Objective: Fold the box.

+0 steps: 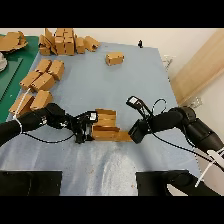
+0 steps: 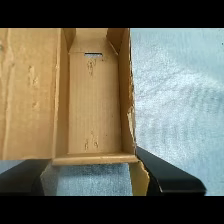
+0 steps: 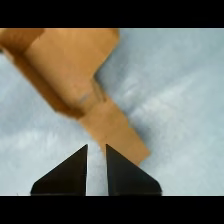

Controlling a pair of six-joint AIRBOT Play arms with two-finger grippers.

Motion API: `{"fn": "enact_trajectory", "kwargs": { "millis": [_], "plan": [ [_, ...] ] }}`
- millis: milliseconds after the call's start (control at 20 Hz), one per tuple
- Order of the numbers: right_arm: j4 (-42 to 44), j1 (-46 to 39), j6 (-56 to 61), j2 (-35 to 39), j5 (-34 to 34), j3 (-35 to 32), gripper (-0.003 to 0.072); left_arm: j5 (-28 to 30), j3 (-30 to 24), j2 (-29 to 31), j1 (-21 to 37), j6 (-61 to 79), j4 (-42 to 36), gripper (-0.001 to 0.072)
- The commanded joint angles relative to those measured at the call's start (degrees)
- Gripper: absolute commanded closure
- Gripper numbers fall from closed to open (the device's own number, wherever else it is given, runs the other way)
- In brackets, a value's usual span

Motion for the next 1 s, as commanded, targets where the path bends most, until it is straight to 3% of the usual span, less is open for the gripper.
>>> {"fn": "enact_trajectory", "kwargs": {
  "millis": [0, 50, 500, 950],
  "plan": [
    [0.15, -0.09, -9.42, -0.11, 1.92, -3.02, 0.0372, 0.22, 0.0, -0.04, 0.04, -0.46, 0.02, 0.0309],
    [0.15, -0.09, -11.74, -1.57, 4.81, -3.08, 0.0182, 0.22, 0.0, -0.04, 0.04, -0.44, 0.02, 0.0308],
    [2.1, 6.62, -19.37, -10.47, 18.73, -3.13, 0.0182, 0.11, 0.0, -0.02, 0.02, -0.44, 0.02, 0.0309],
    [2.38, 6.64, -20.5, -14.51, 19.45, -3.13, 0.0183, 0.15, 0.0, -0.02, 0.04, -0.44, 0.02, 0.0308]
  ]
}}
